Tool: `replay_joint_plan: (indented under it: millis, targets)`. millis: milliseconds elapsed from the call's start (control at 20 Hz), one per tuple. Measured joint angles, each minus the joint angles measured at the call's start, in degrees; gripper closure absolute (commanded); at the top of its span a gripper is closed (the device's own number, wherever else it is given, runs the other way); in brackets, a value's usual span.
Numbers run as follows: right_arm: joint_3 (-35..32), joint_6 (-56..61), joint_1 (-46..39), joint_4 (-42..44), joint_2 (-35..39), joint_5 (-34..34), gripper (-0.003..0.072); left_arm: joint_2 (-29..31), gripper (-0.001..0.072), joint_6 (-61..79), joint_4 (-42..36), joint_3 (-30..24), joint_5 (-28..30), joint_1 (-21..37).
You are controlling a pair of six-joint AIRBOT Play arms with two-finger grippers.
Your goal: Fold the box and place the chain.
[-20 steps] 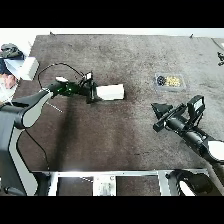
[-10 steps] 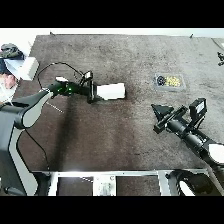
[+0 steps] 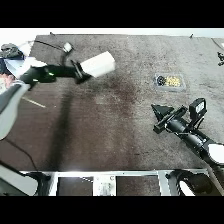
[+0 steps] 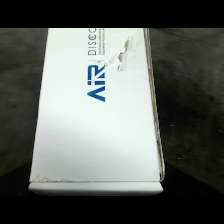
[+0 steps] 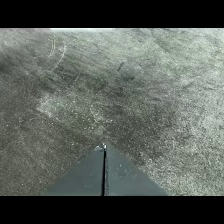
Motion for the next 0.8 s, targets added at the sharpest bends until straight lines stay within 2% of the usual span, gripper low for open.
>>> replay_joint_plan:
  millis: [200, 350, 600, 800]
  targets:
    - [-0.07, 0.09, 0.0, -1.03, 0.0, -0.13, 0.07, 15.06, 0.0705, -12.15, 6.64, -11.28, 11.26, 10.54]
    - [-0.2, 0.07, 0.0, -1.36, 0.0, -0.46, 0.07, 21.9, 0.0704, -21.68, 14.58, -18.86, 13.31, 21.29]
    - [-0.24, 0.04, -0.11, -1.73, 0.02, -1.09, 0.07, 25.46, 0.0705, -28.87, 22.43, -28.26, 14.84, 37.11]
    - [-0.26, 0.02, -0.11, -2.19, 0.0, -1.4, 0.07, 24.96, 0.0704, -29.29, 26.21, -32.7, 17.35, 41.57]
